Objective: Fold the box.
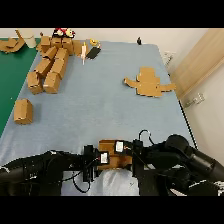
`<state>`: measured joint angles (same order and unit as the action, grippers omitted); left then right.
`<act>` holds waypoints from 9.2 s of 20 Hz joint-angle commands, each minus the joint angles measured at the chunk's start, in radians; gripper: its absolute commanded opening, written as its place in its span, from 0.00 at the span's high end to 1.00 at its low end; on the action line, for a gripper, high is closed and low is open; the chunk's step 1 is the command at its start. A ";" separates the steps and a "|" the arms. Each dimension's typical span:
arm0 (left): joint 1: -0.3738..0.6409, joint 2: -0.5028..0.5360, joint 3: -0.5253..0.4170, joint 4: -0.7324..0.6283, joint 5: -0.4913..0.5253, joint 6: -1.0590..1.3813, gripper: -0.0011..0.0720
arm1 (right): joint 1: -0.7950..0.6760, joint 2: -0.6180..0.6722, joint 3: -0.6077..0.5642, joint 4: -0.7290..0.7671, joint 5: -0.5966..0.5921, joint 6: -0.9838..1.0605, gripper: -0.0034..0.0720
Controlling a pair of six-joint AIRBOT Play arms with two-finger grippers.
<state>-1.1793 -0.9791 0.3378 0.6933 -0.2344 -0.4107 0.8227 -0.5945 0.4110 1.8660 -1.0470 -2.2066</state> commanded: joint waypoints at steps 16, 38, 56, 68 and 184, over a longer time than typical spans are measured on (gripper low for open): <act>0.001 0.000 0.000 0.002 -0.001 0.003 0.32 | -0.007 0.264 -0.064 -0.422 -0.369 1.535 0.95; 0.001 0.000 0.000 0.001 -0.001 0.003 0.32 | -0.005 0.263 -0.210 -0.121 -0.006 1.513 0.96; 0.001 0.000 0.000 0.001 -0.001 0.003 0.32 | -0.006 0.263 -0.222 -0.201 -0.067 1.518 0.96; 0.001 0.000 0.000 0.001 -0.001 0.003 0.32 | -0.005 0.176 -0.235 -0.088 0.068 1.453 0.96; 0.001 0.000 0.000 0.002 -0.001 0.003 0.32 | 0.208 -0.414 0.249 -0.175 -0.113 1.657 0.48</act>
<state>-1.1790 -0.9791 0.3378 0.6945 -0.2356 -0.4080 0.9970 -0.9360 0.6270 1.7210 -1.1275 -0.6373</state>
